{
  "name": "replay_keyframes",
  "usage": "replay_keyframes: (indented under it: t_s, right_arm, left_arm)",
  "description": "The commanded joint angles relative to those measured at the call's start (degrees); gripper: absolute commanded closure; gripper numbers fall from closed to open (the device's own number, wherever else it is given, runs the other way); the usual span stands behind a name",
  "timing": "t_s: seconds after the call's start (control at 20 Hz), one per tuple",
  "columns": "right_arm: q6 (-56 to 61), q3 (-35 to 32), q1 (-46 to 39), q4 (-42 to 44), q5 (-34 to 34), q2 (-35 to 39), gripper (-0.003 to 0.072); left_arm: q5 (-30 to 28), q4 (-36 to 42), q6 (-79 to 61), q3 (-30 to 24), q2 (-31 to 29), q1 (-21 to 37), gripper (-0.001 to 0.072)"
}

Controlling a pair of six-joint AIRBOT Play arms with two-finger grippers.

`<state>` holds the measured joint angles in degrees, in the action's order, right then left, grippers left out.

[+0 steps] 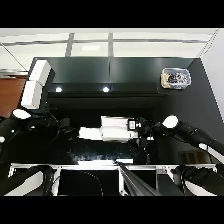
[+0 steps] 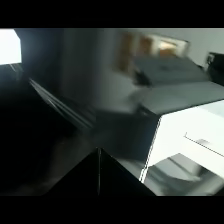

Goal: Fold the box and place the chain.

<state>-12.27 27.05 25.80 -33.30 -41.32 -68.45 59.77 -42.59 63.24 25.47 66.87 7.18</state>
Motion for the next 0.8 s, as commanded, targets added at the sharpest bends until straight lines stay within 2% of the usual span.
replay_keyframes:
  t_s: [0.0, 0.1, 0.2, 0.3, 0.5, 0.55, 0.6, 0.65, 0.75]
  right_arm:
    - [0.0, 0.0, 0.0, 0.0, 0.0, 0.0, 0.0218]
    - [0.0, 0.0, 0.0, 0.0, 0.0, 0.0, 0.0219]
    - [0.0, 0.0, 0.0, 0.0, 0.0, 0.0, 0.0219]
    - [0.0, 0.0, 0.0, 0.0, 0.0, 0.0, 0.0219]
    - [0.1, 0.0, 0.0, 0.0, 0.0, 0.0, 0.0219]
    - [0.1, 0.0, 0.0, 0.0, 0.0, 0.0, 0.0219]
    - [0.1, 0.0, 0.0, 0.0, 0.0, 0.0, 0.0219]
    - [0.1, 0.0, 0.0, 0.0, 0.0, 0.0, 0.0219]
    - [0.1, 0.0, 0.0, 0.0, 0.0, 0.0, 0.0218]
  left_arm:
    - [2.5, 8.0, 1.2, -2.3, 6.6, -1.6, 0.0677]
    - [3.0, 14.8, -5.6, -2.2, 9.8, -5.6, 0.0679]
    - [2.1, 18.0, -7.7, -1.8, 10.9, -10.1, 0.0679]
    - [2.6, 16.9, -7.8, -0.2, 10.7, -13.2, 0.0679]
    - [3.7, 13.2, -7.6, 3.1, 6.8, -13.3, 0.0671]
    - [5.1, 13.0, -7.6, 3.7, 6.0, -13.5, 0.0505]
    - [7.6, 12.6, -8.0, 4.3, 5.7, -13.9, 0.0129]
    - [10.0, 11.7, -8.2, 5.2, 5.7, -14.2, 0.0008]
    - [12.5, 11.6, -8.5, 6.9, 5.7, -14.9, 0.0008]
